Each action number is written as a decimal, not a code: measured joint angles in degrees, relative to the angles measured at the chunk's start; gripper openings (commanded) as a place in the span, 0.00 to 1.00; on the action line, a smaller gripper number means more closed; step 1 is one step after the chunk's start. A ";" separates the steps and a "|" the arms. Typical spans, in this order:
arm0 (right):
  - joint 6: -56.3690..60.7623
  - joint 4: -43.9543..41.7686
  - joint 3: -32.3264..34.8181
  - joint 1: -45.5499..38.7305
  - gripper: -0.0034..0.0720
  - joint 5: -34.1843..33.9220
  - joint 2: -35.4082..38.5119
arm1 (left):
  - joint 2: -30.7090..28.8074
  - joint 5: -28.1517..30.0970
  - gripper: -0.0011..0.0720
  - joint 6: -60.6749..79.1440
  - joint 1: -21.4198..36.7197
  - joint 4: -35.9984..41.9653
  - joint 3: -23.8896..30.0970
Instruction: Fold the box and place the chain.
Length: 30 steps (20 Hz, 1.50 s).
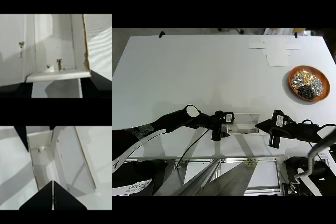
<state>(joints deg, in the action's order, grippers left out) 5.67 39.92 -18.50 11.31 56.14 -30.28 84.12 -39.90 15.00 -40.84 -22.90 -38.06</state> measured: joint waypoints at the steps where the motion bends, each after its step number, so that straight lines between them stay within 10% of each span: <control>1: 0.52 -0.59 0.00 0.87 0.07 -1.84 -0.81 | 0.00 0.00 0.30 0.00 0.00 -0.02 -0.02; 8: 12.17 -2.51 0.00 4.04 0.07 -21.97 -14.19 | 0.00 0.00 0.30 0.00 0.00 -0.02 0.00; 14: 16.15 -2.80 -0.07 4.39 0.07 -26.23 -21.99 | 0.00 0.00 0.30 -0.02 0.00 0.02 0.00; 28: 11.47 27.85 -10.78 4.35 0.08 3.67 -13.62 | -0.02 0.00 0.30 0.00 0.00 0.00 0.00; 30: 6.99 29.92 -10.10 4.35 0.28 5.05 -13.99 | 0.00 0.00 0.30 0.02 0.00 -0.02 0.00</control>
<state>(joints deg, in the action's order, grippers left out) 12.67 69.84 -28.60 15.66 61.19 -44.27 84.12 -39.90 15.03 -40.84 -22.92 -38.06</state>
